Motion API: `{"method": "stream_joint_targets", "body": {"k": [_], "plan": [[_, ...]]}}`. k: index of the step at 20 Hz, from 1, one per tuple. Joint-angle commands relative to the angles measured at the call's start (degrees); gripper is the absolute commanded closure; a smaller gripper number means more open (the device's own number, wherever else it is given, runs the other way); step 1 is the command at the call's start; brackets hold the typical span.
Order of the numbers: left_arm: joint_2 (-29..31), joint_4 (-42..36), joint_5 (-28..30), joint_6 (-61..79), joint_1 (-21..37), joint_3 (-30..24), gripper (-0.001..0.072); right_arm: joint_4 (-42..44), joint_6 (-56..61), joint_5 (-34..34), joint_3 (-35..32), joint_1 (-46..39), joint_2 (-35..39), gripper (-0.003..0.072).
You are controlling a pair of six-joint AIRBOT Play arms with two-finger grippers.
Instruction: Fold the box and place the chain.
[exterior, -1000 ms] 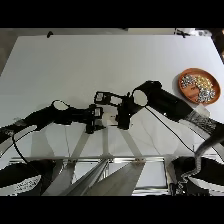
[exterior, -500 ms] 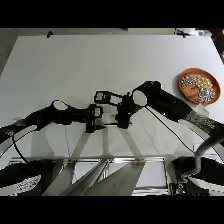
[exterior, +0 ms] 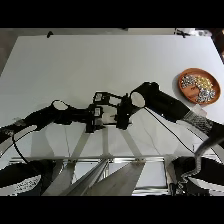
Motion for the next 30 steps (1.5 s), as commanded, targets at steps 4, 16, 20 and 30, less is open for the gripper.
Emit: {"method": "stream_joint_targets", "body": {"k": [4,16,20,30], "plan": [[0.04,0.07,-0.02,0.04,0.02,0.00,0.0456,0.15,0.83,-0.31,-2.80,1.09,-0.07,0.0464],[0.04,0.07,-0.04,0.04,0.02,0.00,0.0456,0.59,1.77,-4.85,-3.39,-0.04,6.56,0.0352],[0.04,0.07,-0.04,0.04,0.02,0.00,0.0456,2.29,3.37,-5.11,-4.00,-3.13,11.34,0.0610],[0.04,0.07,-0.04,0.04,0.02,0.00,0.0456,22.05,-0.28,-21.73,-20.57,-4.46,11.78,0.0680]]}}
